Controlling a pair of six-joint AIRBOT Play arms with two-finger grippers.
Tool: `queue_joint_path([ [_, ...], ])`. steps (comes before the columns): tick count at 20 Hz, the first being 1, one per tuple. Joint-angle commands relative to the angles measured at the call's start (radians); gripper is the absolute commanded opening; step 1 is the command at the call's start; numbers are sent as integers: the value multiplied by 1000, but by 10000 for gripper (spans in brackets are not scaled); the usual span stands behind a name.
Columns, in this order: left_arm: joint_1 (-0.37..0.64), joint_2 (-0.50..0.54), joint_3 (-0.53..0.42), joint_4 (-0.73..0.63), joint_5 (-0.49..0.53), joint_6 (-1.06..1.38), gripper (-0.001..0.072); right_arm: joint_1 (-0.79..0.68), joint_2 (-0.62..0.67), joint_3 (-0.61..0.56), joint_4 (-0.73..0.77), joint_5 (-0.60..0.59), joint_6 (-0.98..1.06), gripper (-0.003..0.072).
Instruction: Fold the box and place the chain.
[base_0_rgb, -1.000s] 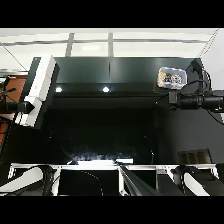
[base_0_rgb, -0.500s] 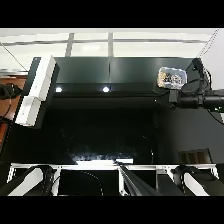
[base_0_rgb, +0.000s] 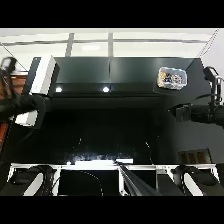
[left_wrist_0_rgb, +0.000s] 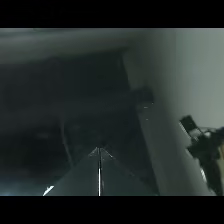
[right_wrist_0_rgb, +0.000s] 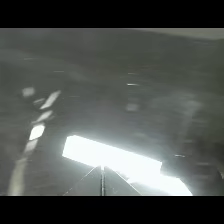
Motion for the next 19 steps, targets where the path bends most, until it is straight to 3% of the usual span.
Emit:
queue_joint_path([
  [1, -105, 120, -146, 68, 154, -104, 22, 5, 35, -60, -100, -90, 4, 19],
  [19, -74, 122, -142, 67, 163, -103, 24, 5, 35, -60, -100, -75, 4, 19],
])
